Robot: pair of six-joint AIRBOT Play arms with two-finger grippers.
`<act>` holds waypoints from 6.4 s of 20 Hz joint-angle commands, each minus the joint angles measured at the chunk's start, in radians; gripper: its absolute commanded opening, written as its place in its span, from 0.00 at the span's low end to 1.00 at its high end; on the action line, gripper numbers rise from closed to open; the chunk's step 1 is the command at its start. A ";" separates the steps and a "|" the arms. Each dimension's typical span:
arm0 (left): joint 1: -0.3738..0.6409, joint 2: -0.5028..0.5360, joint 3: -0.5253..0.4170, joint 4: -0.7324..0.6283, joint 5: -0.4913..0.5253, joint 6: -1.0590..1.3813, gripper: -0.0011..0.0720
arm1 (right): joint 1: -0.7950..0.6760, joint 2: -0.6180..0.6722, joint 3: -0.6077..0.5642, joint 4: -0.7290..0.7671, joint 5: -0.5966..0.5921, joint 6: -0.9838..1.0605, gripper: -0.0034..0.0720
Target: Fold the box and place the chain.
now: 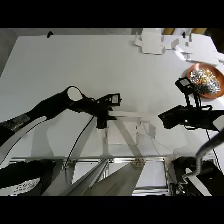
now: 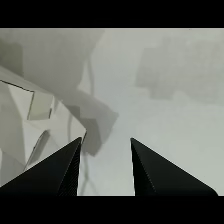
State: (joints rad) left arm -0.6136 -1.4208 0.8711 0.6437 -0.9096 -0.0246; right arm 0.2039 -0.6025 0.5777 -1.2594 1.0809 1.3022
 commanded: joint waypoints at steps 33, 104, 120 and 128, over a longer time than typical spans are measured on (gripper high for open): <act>-0.041 -0.105 0.001 -0.090 0.139 0.189 0.03 | 0.001 0.001 0.003 0.000 0.012 -0.051 0.49; -0.043 -0.105 0.001 -0.090 0.131 0.223 0.03 | 0.441 -0.081 -0.400 0.038 -0.652 -0.919 0.89; -0.043 -0.105 0.001 -0.090 0.128 0.223 0.03 | 0.311 -0.083 -0.266 0.034 -0.415 -0.803 0.89; -0.043 -0.105 0.001 -0.090 0.128 0.223 0.03 | 0.254 -0.199 -0.266 0.187 -0.486 -0.953 0.95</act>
State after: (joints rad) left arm -0.6559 -1.5253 0.8719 0.5537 -0.7818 0.1986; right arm 0.4732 -0.7616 0.3099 -1.1236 0.6350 0.4038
